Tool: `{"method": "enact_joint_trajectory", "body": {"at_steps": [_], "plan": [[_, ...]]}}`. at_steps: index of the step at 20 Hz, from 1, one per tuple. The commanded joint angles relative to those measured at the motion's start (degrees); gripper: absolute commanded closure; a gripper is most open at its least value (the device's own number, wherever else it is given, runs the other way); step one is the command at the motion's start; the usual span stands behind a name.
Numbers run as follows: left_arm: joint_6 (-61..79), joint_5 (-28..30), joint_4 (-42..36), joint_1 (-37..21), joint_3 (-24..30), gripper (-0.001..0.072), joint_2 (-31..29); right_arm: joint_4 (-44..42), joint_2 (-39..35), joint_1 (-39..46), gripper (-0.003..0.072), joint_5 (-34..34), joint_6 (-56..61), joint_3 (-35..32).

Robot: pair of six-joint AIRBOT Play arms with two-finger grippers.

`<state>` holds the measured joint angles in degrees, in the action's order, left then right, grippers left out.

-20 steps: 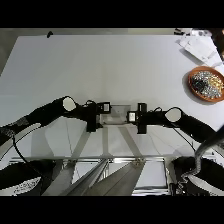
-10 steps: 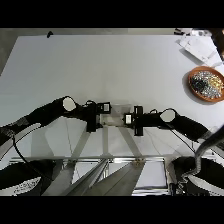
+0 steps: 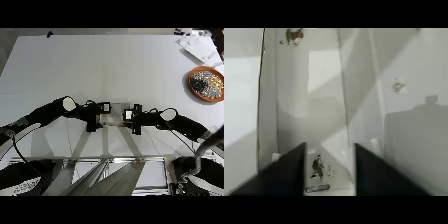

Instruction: Fold the box and place the chain.

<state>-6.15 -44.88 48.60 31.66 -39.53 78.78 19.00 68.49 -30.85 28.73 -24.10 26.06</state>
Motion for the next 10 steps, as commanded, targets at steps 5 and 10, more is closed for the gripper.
{"method": "enact_joint_trajectory", "body": {"at_steps": [5, 10], "plan": [[0.11, 0.04, 0.07, -0.02, -0.04, 0.0418, -0.04, 6.23, -4.76, 0.68, 0.0678, 0.35, 4.09, -0.02], [0.11, 0.04, 0.07, -0.02, -0.02, 0.0418, -0.04, 26.77, -20.65, 5.60, 0.0678, 4.24, 31.71, -0.02]]}}
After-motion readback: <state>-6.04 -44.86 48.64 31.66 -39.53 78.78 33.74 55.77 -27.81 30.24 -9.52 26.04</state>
